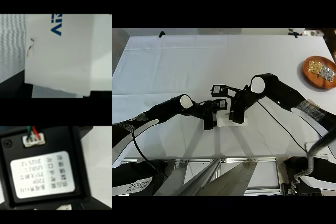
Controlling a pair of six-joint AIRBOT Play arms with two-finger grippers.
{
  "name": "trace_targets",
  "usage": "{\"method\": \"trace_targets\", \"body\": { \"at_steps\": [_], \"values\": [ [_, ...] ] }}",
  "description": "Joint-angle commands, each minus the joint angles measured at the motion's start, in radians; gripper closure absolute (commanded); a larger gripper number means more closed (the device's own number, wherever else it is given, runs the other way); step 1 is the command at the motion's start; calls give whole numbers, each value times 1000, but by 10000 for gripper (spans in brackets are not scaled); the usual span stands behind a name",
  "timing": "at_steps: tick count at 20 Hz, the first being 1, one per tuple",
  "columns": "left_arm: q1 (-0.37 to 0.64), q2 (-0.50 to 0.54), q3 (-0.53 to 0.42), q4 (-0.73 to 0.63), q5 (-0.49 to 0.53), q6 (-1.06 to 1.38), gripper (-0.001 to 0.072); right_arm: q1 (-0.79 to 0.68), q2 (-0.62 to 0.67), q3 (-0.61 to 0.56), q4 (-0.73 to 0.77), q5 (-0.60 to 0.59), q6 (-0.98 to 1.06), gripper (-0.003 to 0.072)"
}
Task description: Fold the box and place the chain.
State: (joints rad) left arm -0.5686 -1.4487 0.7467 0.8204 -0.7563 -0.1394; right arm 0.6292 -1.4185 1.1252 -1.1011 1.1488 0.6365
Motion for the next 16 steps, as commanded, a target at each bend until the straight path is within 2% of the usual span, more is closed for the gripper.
{"method": "trace_targets", "body": {
  "at_steps": [1,9,16],
  "values": [
    [0,1,0,0,0,0,575,1,-2,1,-2,41,10,274],
    [0,1,0,0,0,0,575,18,-3,1,-2,-29,47,278],
    [0,1,0,0,0,0,575,18,-18,1,-27,-6,49,288]
  ]
}}
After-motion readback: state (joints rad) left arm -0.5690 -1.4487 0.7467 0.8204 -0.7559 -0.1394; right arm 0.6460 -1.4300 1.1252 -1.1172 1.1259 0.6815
